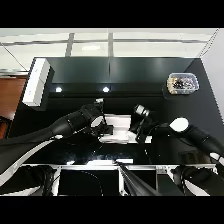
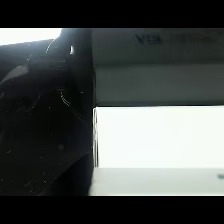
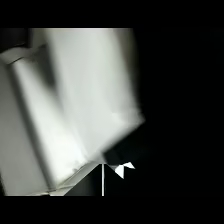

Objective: Fold the box and place the chain.

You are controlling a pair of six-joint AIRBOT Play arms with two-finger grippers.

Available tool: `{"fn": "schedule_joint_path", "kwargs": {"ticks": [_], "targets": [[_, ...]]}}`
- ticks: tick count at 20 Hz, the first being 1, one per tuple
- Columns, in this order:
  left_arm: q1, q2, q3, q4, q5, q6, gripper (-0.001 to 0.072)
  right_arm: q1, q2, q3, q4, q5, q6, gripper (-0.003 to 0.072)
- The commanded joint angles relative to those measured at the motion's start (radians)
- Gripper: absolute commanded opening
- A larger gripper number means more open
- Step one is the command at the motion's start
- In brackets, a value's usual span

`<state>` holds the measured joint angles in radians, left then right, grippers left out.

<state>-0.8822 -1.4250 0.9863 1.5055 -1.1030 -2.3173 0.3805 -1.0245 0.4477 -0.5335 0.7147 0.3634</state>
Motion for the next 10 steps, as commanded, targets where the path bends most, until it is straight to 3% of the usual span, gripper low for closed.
{"fn": "schedule_joint_path", "kwargs": {"ticks": [1, 3, 6, 10], "targets": [[0.001, 0.0, -0.001, -0.004, -0.001, -0.002, 0.0027, -0.214, 0.024, 0.038, -0.126, 0.253, 0.47, 0.0008], [0.001, 0.0, -0.001, -0.004, 0.0, -0.002, 0.0028, -0.361, 0.024, 0.037, -0.166, 0.319, 0.637, 0.0008], [0.001, 0.0, -0.001, -0.004, -0.001, -0.002, 0.0027, -0.53, 0.023, 0.037, -0.315, 0.323, 0.93, 0.0009], [0.001, 0.0, -0.001, -0.004, -0.001, -0.002, 0.0027, -0.562, 0.017, 0.028, -0.436, 0.399, 1.066, 0.0009]]}}
